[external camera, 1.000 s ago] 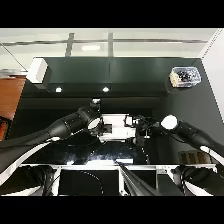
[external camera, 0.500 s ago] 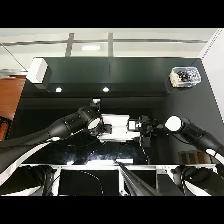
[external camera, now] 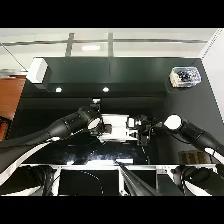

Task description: Fold the box and place the chain.

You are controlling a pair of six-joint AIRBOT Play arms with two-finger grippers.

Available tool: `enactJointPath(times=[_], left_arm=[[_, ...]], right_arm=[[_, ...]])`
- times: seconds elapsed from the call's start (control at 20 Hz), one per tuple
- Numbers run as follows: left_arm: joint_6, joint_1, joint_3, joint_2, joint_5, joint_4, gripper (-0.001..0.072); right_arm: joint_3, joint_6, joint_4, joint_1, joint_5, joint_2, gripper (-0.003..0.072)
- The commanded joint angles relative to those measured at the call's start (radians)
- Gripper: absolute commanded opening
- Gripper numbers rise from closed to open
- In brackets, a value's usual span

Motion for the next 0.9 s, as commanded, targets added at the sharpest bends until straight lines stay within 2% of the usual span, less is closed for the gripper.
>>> enactJointPath(times=[0.0, 0.05, 0.35, 0.6, 0.65, 0.7, 0.75, 0.8, 0.85], left_arm=[[0.000, 0.001, 0.000, 0.000, 0.002, -0.001, 0.0032], [0.000, 0.001, 0.000, 0.000, 0.002, -0.001, 0.0032], [0.000, 0.001, 0.000, 0.000, 0.002, -0.001, 0.0032], [-0.001, 0.001, 0.000, 0.000, 0.002, -0.001, 0.0032], [-0.001, 0.001, 0.000, 0.000, 0.002, -0.001, 0.0032], [-0.001, 0.001, 0.000, 0.000, 0.002, -0.001, 0.0031], [-0.001, 0.001, 0.000, 0.000, 0.002, -0.001, 0.0032], [-0.001, 0.001, 0.000, 0.000, 0.002, -0.001, 0.0032], [-0.001, 0.001, 0.000, 0.000, 0.002, -0.001, 0.0032]], right_arm=[[0.000, 0.039, 0.057, 0.002, 0.000, -0.002, 0.0156], [0.000, 0.047, 0.063, 0.003, 0.001, -0.006, 0.0130], [0.000, 0.048, 0.111, 0.050, -0.069, -0.054, 0.0130], [0.000, 0.048, 0.110, 0.050, -0.059, -0.054, 0.0131], [0.000, 0.048, 0.111, 0.050, -0.061, -0.054, 0.0209], [0.000, 0.048, 0.117, 0.050, -0.065, -0.054, 0.0345], [0.000, 0.048, 0.120, 0.050, -0.066, -0.054, 0.0338], [0.000, 0.049, 0.120, 0.050, -0.064, -0.054, 0.0185], [0.000, 0.048, 0.125, 0.050, -0.064, -0.054, 0.0239]])
